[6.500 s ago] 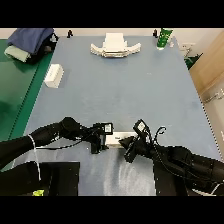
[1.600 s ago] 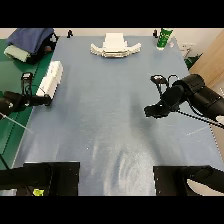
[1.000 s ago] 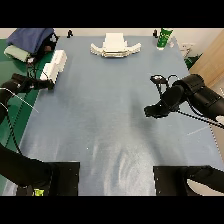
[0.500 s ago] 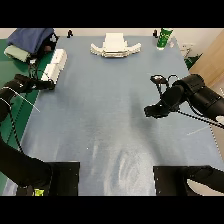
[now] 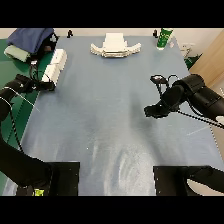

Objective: Fold the box.

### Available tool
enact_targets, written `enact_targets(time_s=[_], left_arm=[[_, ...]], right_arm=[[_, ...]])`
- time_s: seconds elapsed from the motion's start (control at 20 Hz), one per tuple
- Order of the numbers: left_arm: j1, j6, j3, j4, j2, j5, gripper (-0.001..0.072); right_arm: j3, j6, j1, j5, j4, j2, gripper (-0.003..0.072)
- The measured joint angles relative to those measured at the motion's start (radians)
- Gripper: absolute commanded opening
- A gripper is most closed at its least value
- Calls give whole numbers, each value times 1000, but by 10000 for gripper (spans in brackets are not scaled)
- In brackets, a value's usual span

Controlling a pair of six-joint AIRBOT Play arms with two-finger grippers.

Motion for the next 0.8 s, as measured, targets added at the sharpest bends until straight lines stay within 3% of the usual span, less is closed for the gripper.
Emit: enact_targets(time_s=[0.15, 0.2, 0.25, 0.55, 0.8], left_arm=[[0, 0, 0, 0, 0, 0, 551], [0, 0, 0, 0, 0, 0, 689], [0, -2, 0, -1, 0, -1, 705], [0, -7, 4, -1, 7, -8, 705], [5, -32, 4, 32, 67, -87, 705]], right_arm=[[0, 0, 0, 0, 0, 0, 23], [0, 0, 0, 0, 0, 0, 23], [0, 0, 0, 0, 0, 0, 23], [0, 0, 0, 0, 0, 0, 23], [0, 0, 0, 0, 0, 0, 23]])
